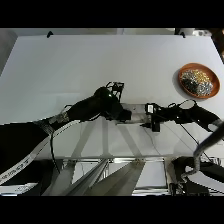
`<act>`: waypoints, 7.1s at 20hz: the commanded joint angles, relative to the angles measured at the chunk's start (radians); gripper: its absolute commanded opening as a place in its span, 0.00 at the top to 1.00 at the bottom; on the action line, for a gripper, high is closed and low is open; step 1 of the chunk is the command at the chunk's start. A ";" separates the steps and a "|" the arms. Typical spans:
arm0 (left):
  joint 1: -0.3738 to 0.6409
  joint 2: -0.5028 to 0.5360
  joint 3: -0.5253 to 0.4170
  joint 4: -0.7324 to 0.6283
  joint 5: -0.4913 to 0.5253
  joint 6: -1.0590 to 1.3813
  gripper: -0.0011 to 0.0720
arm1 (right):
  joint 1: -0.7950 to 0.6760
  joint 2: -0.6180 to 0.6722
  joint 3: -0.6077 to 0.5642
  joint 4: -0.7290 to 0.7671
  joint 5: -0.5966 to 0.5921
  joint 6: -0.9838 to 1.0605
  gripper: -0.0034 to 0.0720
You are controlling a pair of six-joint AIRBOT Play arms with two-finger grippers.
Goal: Fold the box and place the chain.
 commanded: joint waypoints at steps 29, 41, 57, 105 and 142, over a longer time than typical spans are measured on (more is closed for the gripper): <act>-0.023 -0.082 0.010 -0.039 -0.028 -0.138 0.63 | 0.000 0.000 0.000 0.000 0.000 0.000 0.41; -0.024 -0.064 0.010 -0.050 -0.024 -0.137 0.80 | 0.000 0.000 0.000 0.000 0.000 0.000 0.41; 0.021 0.051 0.010 0.013 0.043 -0.134 0.25 | 0.000 0.000 0.000 0.000 0.000 0.000 0.41; -0.039 -0.085 0.032 -0.009 0.020 -0.074 0.66 | 0.000 0.000 0.000 0.000 0.000 0.000 0.41; 0.036 -0.108 0.034 -0.090 0.053 -0.085 0.94 | 0.000 0.000 0.000 0.000 0.000 0.000 0.41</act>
